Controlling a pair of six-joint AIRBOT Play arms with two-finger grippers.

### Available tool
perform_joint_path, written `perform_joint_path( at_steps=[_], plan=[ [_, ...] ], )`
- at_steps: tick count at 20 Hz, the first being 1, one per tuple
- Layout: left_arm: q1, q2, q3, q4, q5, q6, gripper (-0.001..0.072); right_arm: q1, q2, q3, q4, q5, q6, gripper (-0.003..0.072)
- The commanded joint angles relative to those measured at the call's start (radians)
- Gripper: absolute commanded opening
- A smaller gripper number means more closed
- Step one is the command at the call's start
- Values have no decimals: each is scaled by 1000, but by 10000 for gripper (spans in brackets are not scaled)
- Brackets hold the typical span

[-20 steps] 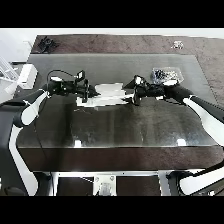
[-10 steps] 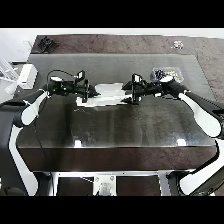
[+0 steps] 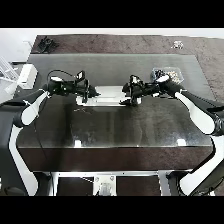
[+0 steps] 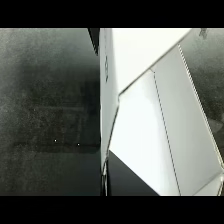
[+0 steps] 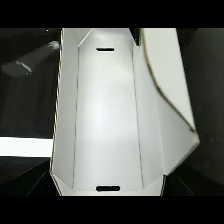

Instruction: Fold the box and place the chain.

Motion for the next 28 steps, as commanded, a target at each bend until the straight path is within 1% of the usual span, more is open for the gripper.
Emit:
perform_joint_path(
  at_steps=[1, 8, 14, 28],
  plan=[
    [0, 1, 0, -2, 1, 0, 22, 3, -39, 40, -5, 18, -8, 698],
    [0, 1, 0, -2, 1, 0, 23, 3, -67, 60, -6, 19, -19, 698],
    [0, 1, 0, -2, 1, 0, 22, 10, -85, 76, -5, 43, -20, 698],
    [0, 1, 0, -2, 1, 0, 23, 25, -123, 105, -5, 43, -19, 697]
  ],
)
